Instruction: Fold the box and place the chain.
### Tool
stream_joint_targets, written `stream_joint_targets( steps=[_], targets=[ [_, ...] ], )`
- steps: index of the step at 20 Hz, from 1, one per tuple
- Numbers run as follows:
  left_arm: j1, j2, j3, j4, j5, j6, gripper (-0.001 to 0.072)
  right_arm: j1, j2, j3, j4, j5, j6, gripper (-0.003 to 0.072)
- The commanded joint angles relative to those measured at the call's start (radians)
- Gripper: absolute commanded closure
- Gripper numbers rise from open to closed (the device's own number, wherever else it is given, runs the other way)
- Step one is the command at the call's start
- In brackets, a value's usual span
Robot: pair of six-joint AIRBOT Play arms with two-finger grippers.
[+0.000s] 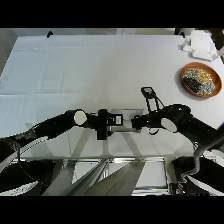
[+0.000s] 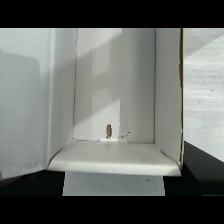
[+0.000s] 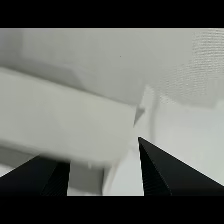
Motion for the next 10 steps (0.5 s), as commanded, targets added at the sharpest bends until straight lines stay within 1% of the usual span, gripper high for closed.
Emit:
stream_joint_targets(
  steps=[1,3,5,7,8,10],
  targets=[
    [0.0,0.0,0.0,0.0,-0.001,-0.001,0.0362,-0.001,0.152,0.002,-0.058,0.045,-0.03,0.0224],
    [0.0,0.0,0.0,0.0,-0.001,-0.001,0.0362,-0.018,0.268,0.006,-0.106,0.05,-0.029,0.0227],
    [0.0,0.0,0.0,0.0,-0.001,-0.001,0.0362,-0.105,0.362,0.034,-0.117,0.066,-0.062,0.0229],
    [0.0,0.0,0.0,0.0,-0.001,-0.001,0.0362,-0.266,0.397,0.08,-0.126,0.116,-0.195,0.0231],
    [0.0,0.0,0.0,0.0,-0.001,-0.001,0.0362,-0.365,0.39,0.107,-0.144,0.144,-0.267,0.0231],
    [0.0,0.0,0.0,0.0,-0.001,-0.001,0.0362,-0.574,0.355,0.154,-0.156,0.15,-0.381,0.0231]
  ],
)
